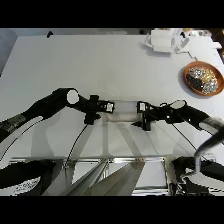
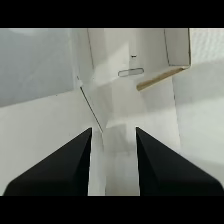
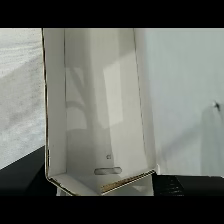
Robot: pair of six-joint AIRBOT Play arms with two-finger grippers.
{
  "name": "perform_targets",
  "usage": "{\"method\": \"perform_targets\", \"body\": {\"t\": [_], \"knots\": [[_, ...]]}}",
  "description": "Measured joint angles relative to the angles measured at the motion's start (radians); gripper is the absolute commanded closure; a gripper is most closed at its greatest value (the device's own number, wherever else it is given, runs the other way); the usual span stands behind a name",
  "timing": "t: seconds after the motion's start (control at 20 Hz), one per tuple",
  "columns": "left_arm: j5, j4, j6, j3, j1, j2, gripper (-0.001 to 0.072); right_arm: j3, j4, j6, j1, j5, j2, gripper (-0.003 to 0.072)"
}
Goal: Fold the box and place the chain.
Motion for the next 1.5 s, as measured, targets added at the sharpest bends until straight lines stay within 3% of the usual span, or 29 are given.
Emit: {"method": "perform_targets", "body": {"t": [0.1,0.2,0.6,0.95,1.15,1.3,1.45,1.5], "knots": [[0.008,-0.025,0.006,0.0,-0.005,-0.01,0.0402,0.0,0.0,0.0,0.0,0.0,0.0,0.0357],[0.006,-0.052,0.009,0.0,-0.016,-0.014,0.0522,0.0,0.0,0.0,0.0,0.0,0.0,0.0357],[-0.014,-0.108,0.015,0.0,-0.042,-0.022,0.0521,0.0,0.0,0.0,0.0,0.0,0.0,0.0357],[0.038,-0.185,0.015,0.0,-0.063,-0.027,0.052,0.0,0.001,0.001,0.0,0.0,0.0,0.0357],[0.055,-0.227,0.015,0.0,-0.087,-0.044,0.049,0.0,0.0,0.0,0.0,0.0,0.0,0.0357],[0.068,-0.246,0.008,0.0,-0.103,-0.053,0.0294,0.0,0.0,0.0,0.0,0.002,0.0,0.0357],[0.066,-0.252,0.002,0.0,-0.112,-0.056,0.0291,0.0,-0.001,0.0,0.0,0.002,0.0,0.0357],[0.062,-0.254,0.0,0.0,-0.113,-0.057,0.0334,0.0,-0.001,0.0,0.0,0.002,0.0,0.0357]]}}
